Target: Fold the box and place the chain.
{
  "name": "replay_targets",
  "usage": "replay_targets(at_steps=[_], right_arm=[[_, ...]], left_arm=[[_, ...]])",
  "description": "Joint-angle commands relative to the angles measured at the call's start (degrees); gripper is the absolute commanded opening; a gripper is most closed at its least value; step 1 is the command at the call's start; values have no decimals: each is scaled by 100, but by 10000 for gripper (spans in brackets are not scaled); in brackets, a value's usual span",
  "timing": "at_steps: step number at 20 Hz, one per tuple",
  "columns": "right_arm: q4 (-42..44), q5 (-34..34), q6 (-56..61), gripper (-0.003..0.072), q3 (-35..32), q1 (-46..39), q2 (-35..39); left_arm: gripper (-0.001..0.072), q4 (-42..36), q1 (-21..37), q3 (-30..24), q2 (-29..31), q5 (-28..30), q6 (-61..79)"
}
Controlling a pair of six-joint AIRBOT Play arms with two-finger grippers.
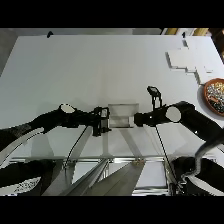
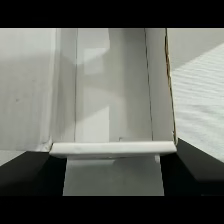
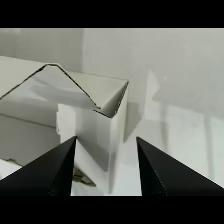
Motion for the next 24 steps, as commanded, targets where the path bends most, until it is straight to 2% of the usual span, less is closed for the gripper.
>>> replay_targets(at_steps=[1,7,11,17,20,22,24], right_arm=[[-367,98,487,395,354,166,-258],[-695,376,1172,374,699,647,-898],[-977,363,1508,326,962,957,-1145],[-1443,754,1971,315,1163,1075,-1349],[-1556,809,2100,219,1163,1075,-1351],[-1556,798,2092,217,1163,1075,-1355],[-1556,758,2081,146,1163,1075,-1355]], left_arm=[[69,7,2,0,2,0,-2],[69,7,2,0,2,-2,-2],[69,7,2,0,2,-4,-2],[69,7,2,0,2,-17,-2],[69,7,2,0,2,-17,-2],[69,7,2,0,2,-17,-2],[69,7,2,0,2,-17,-2]])
